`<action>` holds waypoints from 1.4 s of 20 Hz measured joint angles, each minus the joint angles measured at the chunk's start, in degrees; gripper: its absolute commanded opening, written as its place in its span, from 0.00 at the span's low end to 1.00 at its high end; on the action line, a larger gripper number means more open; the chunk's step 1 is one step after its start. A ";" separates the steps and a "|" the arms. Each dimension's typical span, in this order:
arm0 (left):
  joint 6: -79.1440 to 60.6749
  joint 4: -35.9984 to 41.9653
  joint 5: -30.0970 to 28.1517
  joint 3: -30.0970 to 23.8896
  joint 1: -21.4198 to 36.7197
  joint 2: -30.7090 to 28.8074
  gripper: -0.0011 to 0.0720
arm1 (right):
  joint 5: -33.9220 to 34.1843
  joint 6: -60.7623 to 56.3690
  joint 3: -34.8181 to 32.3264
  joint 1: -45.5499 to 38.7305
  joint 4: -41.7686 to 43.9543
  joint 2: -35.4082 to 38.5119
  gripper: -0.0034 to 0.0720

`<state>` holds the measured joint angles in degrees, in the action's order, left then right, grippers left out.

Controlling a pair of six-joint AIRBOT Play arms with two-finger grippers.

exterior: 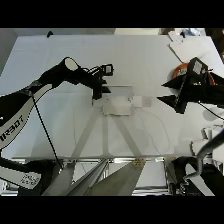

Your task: Fold the box and place the chain.

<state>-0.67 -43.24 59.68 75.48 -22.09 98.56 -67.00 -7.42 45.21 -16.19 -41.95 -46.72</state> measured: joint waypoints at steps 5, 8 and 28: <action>-0.76 -0.17 0.35 0.00 0.00 1.20 0.02 | -0.02 0.00 0.00 0.00 -0.98 0.00 0.75; -0.87 -0.42 0.70 0.00 0.00 2.14 0.02 | -0.02 0.00 0.00 0.00 -1.20 0.00 0.75; -0.85 -1.31 0.98 0.04 -0.09 3.10 0.03 | -0.68 1.51 0.00 1.11 -1.38 0.00 0.87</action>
<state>-1.52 -44.56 60.66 75.53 -22.17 101.67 -67.68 -5.91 45.21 -15.07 -43.33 -46.72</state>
